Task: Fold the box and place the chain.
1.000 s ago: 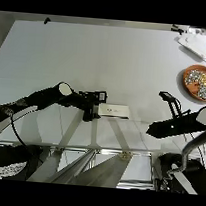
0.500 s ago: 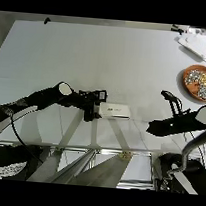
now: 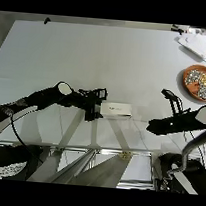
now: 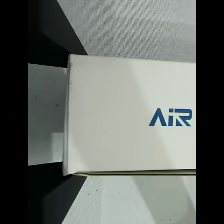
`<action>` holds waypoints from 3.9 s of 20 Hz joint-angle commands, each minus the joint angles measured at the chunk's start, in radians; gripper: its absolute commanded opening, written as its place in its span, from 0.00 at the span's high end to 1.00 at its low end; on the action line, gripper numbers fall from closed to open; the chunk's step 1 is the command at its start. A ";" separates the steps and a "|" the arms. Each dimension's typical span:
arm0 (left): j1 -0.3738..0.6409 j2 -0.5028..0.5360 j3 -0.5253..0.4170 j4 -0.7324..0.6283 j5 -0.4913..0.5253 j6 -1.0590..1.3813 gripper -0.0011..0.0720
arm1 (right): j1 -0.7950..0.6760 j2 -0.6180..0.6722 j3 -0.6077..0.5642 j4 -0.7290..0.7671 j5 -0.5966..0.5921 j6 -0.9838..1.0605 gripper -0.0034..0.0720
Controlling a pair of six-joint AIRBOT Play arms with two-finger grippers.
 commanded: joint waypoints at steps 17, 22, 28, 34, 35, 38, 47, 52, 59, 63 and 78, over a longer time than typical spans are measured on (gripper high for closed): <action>0.475 0.181 0.000 0.457 0.255 -0.636 0.29 | -0.001 -0.001 0.000 -0.047 -0.089 -0.046 0.94; 0.734 0.180 0.000 0.756 0.057 -0.989 0.32 | -0.001 -0.001 0.000 -0.048 -0.127 -0.090 0.94; 0.917 0.172 -0.003 0.756 -0.051 -1.074 0.31 | -0.001 -0.001 0.000 -0.048 -0.126 -0.118 0.94; 0.916 0.147 -0.002 0.732 -0.119 -1.073 0.03 | -0.001 -0.001 0.000 -0.048 -0.124 -0.126 0.79; 0.916 0.157 -0.002 0.731 -0.121 -1.073 0.02 | -0.001 -0.001 0.000 -0.048 -0.124 -0.139 0.58; 0.916 0.225 -0.002 0.731 -0.121 -1.061 0.01 | -0.001 -0.001 0.000 -0.048 -0.126 -0.140 0.27; 0.916 0.555 -0.002 0.652 -0.201 -1.100 0.03 | -0.001 -0.001 0.000 -0.048 -0.122 -0.143 0.23; 0.894 0.553 -0.011 0.533 -0.352 -1.100 0.03 | -0.001 -0.001 0.000 -0.048 -0.122 -0.143 0.23; 0.684 0.547 -0.167 0.488 -0.266 -1.096 0.03 | -0.001 -0.001 0.000 -0.047 -0.122 -0.143 0.23; 0.634 0.548 -0.169 0.482 -0.222 -1.098 0.04 | -0.001 -0.001 0.000 -0.047 -0.122 -0.143 0.23; 0.629 0.548 -0.169 0.483 -0.199 -1.098 0.04 | -0.001 -0.001 0.000 -0.047 -0.122 -0.143 0.23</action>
